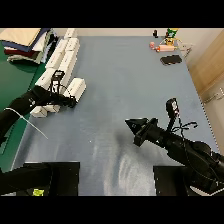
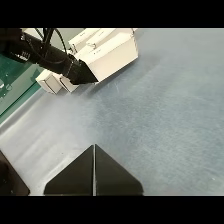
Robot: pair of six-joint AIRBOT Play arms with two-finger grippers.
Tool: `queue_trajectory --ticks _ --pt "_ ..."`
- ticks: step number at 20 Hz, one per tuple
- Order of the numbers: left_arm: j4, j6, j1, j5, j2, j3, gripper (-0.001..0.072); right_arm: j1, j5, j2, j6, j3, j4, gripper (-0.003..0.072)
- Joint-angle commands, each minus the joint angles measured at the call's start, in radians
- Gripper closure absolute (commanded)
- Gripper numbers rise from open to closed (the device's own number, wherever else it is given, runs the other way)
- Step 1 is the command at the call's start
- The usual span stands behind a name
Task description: Fold the box.
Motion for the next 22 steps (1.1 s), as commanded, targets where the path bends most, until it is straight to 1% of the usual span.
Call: queue_trajectory --ticks 1,4,8,11,13,22 --pt "0.002 -0.042 -0.005 -0.026 0.000 -0.008 0.0299 0.000 -0.005 0.001 0.000 0.001 0.000 0.0664" --pt "0.005 -0.055 0.006 0.013 0.000 -0.028 0.0299 0.000 -0.015 0.000 0.000 0.001 0.000 0.0665" --pt "0.006 -0.057 0.048 0.062 0.000 -0.050 0.0299 0.000 -0.025 0.001 0.000 0.001 0.000 0.0665" --pt "0.006 -0.055 0.077 0.061 0.000 -0.054 0.0299 0.000 -0.030 0.001 0.000 0.001 0.000 0.0665" --pt "0.025 -0.052 0.078 0.062 0.000 -0.053 0.0299 0.000 -0.030 0.001 0.000 0.001 0.000 0.0665" --pt "0.019 -0.053 0.077 0.062 0.000 -0.053 0.0299 0.000 -0.031 0.001 0.000 0.001 0.000 0.0665"
